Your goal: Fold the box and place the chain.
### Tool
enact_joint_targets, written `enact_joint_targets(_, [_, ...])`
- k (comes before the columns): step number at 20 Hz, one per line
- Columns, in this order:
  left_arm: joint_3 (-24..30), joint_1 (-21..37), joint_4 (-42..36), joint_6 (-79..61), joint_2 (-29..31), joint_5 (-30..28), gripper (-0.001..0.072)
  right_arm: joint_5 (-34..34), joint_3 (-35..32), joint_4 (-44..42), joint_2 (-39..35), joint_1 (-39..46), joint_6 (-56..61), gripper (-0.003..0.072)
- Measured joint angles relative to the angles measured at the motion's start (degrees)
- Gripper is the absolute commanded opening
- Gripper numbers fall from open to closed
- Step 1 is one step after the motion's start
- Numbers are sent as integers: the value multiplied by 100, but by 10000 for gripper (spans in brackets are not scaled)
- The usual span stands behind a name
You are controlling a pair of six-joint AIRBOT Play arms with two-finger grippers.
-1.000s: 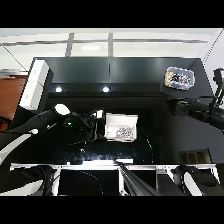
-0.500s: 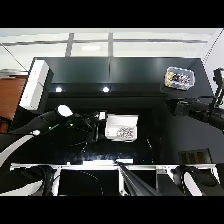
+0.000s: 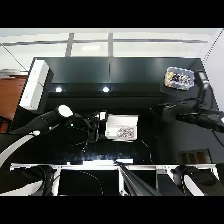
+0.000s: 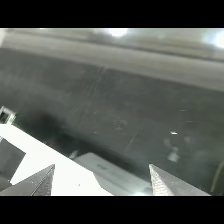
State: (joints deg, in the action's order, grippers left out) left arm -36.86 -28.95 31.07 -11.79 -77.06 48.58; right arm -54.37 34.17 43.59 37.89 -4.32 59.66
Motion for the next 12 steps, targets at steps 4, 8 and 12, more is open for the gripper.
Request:
enact_joint_targets(4, [2,-2,0,7,0,-7,482,682,0,-31,739,-654,74,707])
enact_joint_targets(8, [2,-2,2,7,0,-9,482,1029,0,-28,1163,-1019,-616,700])
enact_joint_targets(12, [2,-2,4,7,0,-11,482,994,0,-13,1281,-1237,-1200,701])
